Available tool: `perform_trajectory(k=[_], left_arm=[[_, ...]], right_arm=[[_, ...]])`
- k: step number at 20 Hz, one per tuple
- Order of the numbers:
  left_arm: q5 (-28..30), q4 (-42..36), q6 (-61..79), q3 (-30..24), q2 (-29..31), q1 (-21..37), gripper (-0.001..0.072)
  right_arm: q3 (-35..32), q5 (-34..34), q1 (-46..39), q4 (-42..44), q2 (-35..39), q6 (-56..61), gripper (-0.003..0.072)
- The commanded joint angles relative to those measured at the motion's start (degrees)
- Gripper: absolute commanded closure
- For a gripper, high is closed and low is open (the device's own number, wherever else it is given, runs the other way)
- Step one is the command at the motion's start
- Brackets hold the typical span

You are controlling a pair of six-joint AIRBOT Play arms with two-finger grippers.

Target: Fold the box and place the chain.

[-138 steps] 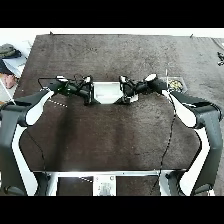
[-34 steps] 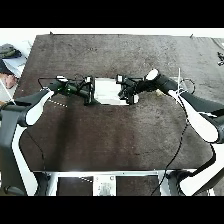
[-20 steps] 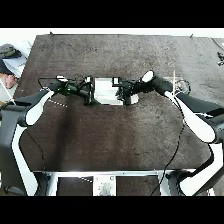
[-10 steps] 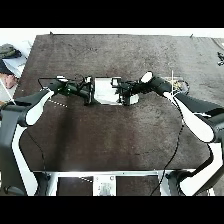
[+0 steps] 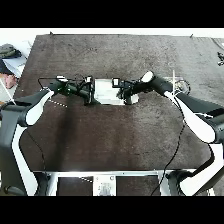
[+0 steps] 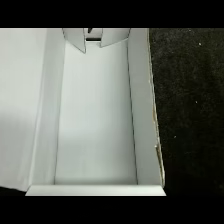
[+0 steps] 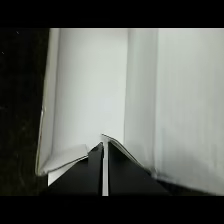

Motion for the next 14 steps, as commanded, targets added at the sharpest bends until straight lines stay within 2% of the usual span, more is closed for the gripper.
perform_trajectory(k=[1, 2, 5, 9, 11, 14], left_arm=[[0.0, 0.0, 0.1, 0.0, 0.0, 0.0, 0.0431], [0.0, 0.0, 0.1, 0.0, 0.0, 0.0, 0.0431], [0.0, 0.0, 0.1, 0.0, 0.0, 0.0, 0.0431], [0.0, 0.0, 0.1, 0.0, 0.0, 0.0, 0.0431], [0.0, 0.1, 0.1, 0.0, 0.0, 0.0, 0.0431], [0.0, 0.1, 0.1, 0.0, 0.0, 0.0, 0.0431]], right_arm=[[0.1, 1.3, -0.9, -7.4, 1.7, 8.3, 0.0648], [0.1, 2.5, -1.5, -8.5, 2.4, 10.3, 0.067], [0.1, 5.5, -4.0, -8.3, 5.3, 18.3, 0.0671], [0.1, 5.8, -8.6, -8.3, 9.1, 39.2, 0.0671], [0.1, 8.3, -11.5, -7.5, 10.2, 46.9, 0.0673], [-1.2, 11.4, -16.0, -2.8, 10.1, 51.6, 0.0692]])
